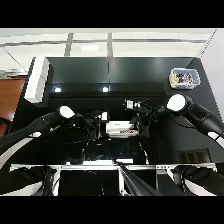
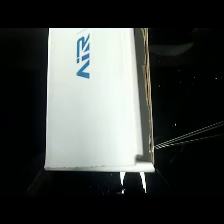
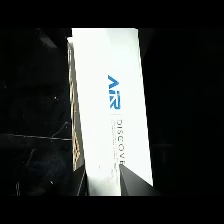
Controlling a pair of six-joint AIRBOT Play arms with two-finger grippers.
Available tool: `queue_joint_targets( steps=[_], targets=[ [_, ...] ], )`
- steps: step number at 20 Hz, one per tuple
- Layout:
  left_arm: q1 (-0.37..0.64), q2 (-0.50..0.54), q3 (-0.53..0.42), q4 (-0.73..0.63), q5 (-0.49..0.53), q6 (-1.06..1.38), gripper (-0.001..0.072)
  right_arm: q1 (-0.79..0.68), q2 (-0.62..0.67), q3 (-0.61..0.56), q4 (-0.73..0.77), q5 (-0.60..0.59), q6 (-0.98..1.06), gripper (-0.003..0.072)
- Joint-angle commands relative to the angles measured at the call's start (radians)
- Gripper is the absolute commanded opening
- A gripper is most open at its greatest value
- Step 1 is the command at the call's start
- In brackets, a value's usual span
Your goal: Fold the box and place the chain.
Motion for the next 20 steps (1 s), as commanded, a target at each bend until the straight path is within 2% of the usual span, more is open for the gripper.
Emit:
queue_joint_targets(
  steps=[1,9,10,11,20],
  targets=[
    [-0.001,-0.001,0.001,0.0,-0.001,0.0,0.0422,0.0,-0.001,-0.001,-0.002,0.0,0.002,0.0188],
    [-0.001,-0.001,0.001,0.0,-0.001,0.001,0.0423,0.001,-0.001,-0.006,-0.01,-0.002,0.002,0.021],
    [-0.001,-0.001,0.001,0.0,-0.001,0.001,0.0423,0.001,-0.001,-0.006,-0.01,-0.003,0.002,0.0272],
    [-0.001,-0.001,0.001,0.0,0.0,0.0,0.0422,0.001,-0.001,-0.006,-0.01,-0.003,0.002,0.0291],
    [-0.001,-0.001,0.001,0.0,-0.001,0.001,0.0422,0.001,-0.009,-0.029,-0.017,-0.001,0.005,0.0288]
  ],
)
